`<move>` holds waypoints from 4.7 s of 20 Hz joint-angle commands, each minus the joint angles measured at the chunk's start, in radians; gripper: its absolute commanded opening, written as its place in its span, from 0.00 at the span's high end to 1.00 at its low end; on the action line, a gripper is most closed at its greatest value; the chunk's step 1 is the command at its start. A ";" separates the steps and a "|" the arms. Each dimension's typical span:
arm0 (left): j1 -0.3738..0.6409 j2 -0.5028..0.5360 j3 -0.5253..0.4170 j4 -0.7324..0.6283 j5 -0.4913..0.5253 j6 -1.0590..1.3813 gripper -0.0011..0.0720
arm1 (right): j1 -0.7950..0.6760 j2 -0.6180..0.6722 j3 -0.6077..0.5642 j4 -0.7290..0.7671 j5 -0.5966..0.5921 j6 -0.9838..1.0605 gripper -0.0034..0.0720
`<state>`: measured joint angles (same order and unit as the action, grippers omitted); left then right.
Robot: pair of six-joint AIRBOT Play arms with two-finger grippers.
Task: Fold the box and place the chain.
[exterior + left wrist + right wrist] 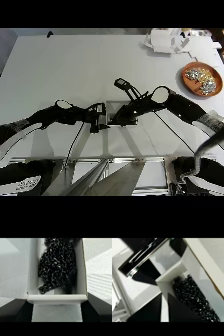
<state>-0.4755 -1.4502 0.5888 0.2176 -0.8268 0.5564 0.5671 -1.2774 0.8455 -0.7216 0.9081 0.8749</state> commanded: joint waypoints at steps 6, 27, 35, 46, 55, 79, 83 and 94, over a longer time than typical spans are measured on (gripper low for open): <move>0.000 0.000 0.000 0.000 0.000 0.000 0.70 | -0.011 0.206 0.002 -0.172 0.029 0.017 0.78; 0.000 0.000 0.000 0.000 0.000 0.000 0.70 | -0.412 0.090 -0.387 0.093 -0.055 -1.431 0.42; 0.000 0.000 0.000 0.000 0.000 0.000 0.70 | -0.352 0.057 -0.387 0.124 -0.056 -1.460 0.51; 0.000 0.000 0.000 0.000 0.000 0.000 0.70 | -0.359 0.055 -0.387 0.115 -0.039 -1.323 0.94; 0.000 0.000 0.000 0.000 0.000 0.000 0.70 | -0.557 0.283 -0.382 0.019 -0.060 -0.628 0.94; 0.000 0.000 0.000 0.000 0.000 0.000 0.70 | -0.082 0.054 0.077 -0.146 0.120 -0.113 0.94; 0.000 0.000 0.000 0.000 0.000 0.000 0.70 | -0.033 0.016 0.077 -0.187 0.122 -0.113 0.85; 0.000 0.000 0.000 0.000 0.000 0.000 0.70 | -0.072 0.017 0.386 -0.339 0.283 -0.251 0.94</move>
<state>-0.4755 -1.4502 0.5888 0.2173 -0.8268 0.5560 0.5236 -1.2579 1.1332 -1.0237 1.1889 0.7048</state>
